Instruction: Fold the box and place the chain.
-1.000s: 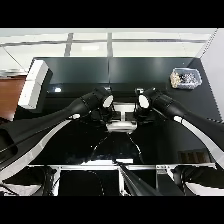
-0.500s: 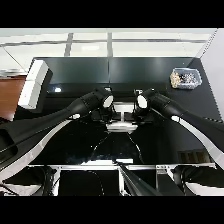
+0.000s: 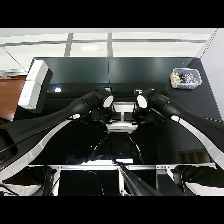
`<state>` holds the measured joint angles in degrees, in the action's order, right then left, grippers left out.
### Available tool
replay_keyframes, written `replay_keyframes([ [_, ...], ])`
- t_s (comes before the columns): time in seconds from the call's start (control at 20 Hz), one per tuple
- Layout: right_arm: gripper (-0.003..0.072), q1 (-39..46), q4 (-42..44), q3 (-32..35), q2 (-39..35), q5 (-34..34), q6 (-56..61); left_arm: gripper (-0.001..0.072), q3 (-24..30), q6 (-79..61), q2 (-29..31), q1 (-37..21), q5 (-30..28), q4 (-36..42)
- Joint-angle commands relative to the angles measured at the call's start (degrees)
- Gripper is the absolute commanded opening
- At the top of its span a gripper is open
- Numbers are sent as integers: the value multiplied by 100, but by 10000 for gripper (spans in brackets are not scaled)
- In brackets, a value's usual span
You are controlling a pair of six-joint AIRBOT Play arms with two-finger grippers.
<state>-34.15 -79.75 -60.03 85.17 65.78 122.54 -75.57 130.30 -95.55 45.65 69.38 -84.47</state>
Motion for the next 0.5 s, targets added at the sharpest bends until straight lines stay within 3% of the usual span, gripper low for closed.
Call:
replay_keyframes([
  [0.0, 20, -2, -2, -46, -39, -24, -17, 26, 0, -4, 2, 0, 9, -9],
  [0.05, 96, -2, -2, -70, -74, -24, -17, 26, 0, -4, 2, 0, 9, -9],
  [0.1, 279, 0, -4, -81, -142, -33, -20, 26, 0, -4, 2, 0, 9, -9],
  [0.3, 279, 0, -2, -81, -597, 184, -378, 27, 0, -4, 2, -2, 9, -11],
  [0.45, 279, 2, -256, -81, -1357, 422, -752, 26, 0, -4, 2, -2, 9, -11],
])
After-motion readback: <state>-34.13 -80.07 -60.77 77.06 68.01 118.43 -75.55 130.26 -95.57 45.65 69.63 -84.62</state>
